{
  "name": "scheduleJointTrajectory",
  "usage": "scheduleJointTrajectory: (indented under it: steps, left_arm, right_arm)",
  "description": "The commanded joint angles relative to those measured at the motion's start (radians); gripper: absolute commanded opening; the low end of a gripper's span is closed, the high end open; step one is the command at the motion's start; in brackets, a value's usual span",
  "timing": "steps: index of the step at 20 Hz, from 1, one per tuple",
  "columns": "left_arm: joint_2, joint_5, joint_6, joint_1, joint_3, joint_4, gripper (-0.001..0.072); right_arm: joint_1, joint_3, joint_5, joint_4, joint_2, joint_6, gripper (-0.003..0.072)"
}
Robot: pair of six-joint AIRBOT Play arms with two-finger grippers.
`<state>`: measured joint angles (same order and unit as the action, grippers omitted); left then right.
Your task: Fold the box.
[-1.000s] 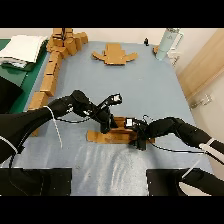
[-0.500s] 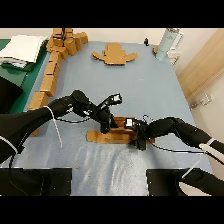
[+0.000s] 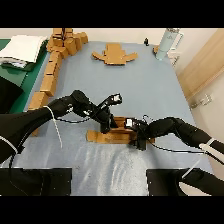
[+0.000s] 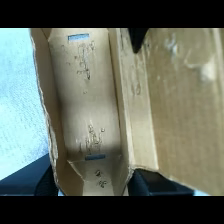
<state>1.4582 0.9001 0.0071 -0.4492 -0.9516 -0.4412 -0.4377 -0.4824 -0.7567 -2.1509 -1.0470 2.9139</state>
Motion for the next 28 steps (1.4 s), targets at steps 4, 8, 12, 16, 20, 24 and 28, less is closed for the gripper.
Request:
scheduleJointTrajectory:
  steps: [4,8,12,16,20,24,28]
  left_arm:
    - [0.001,0.0,0.0,0.0,0.0,0.0,0.0013]
    - [0.001,0.002,0.0,0.0,0.0,0.0,0.0014]
    - [0.0,0.018,-0.021,0.002,0.0,-0.002,0.0017]
    - [-0.016,0.039,-0.12,0.036,-0.001,-0.041,0.0671]
    - [-0.099,0.106,-0.304,0.114,-0.001,-0.185,0.0672]
    - [-0.196,0.148,-0.415,0.172,-0.001,-0.261,0.0672]
    - [-0.237,0.162,-0.5,0.183,-0.001,-0.293,0.0671]
  right_arm:
    - [-0.001,0.0,-0.002,0.0,0.001,0.0,0.0543]
    - [-0.001,0.0,-0.004,0.0,0.001,0.0,0.0544]
    - [-0.001,0.0,-0.004,0.0,0.001,0.0,0.0543]
    - [-0.001,0.0,-0.004,0.0,0.001,0.0,0.0544]
    - [-0.001,0.0,-0.004,0.001,0.001,0.0,0.0544]
    - [-0.001,0.0,-0.004,-0.001,0.001,0.0,0.0543]
    - [-0.001,0.0,-0.003,-0.003,0.001,0.09,0.0543]
